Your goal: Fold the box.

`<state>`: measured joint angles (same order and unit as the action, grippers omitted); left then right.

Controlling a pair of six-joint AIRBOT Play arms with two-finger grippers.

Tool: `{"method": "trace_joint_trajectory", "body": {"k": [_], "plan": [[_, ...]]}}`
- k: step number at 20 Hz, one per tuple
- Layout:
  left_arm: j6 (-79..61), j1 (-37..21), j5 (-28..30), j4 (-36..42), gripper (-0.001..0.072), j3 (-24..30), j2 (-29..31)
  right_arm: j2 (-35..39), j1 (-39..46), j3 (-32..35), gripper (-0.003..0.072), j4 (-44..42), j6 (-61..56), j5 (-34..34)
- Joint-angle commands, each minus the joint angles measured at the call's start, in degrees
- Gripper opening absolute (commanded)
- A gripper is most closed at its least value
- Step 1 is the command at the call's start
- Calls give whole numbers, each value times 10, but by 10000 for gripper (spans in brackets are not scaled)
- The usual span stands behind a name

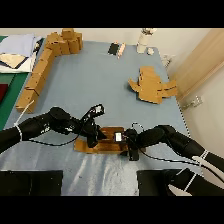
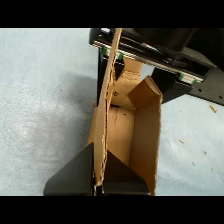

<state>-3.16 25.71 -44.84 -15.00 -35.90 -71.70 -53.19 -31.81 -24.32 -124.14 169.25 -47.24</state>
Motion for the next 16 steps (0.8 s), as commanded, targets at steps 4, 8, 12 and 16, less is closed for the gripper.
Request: {"method": "trace_joint_trajectory", "body": {"k": [4,8,12,16], "plan": [[2,0,-21,-9,15,0,0,0,0,0,546,18,-3,-23],[2,0,-16,-9,15,0,0,0,0,0,554,18,-3,-30],[2,0,-16,-9,15,0,0,0,0,0,694,18,-3,-27],[2,0,-16,-9,15,0,0,0,0,0,694,19,-3,-28]]}}
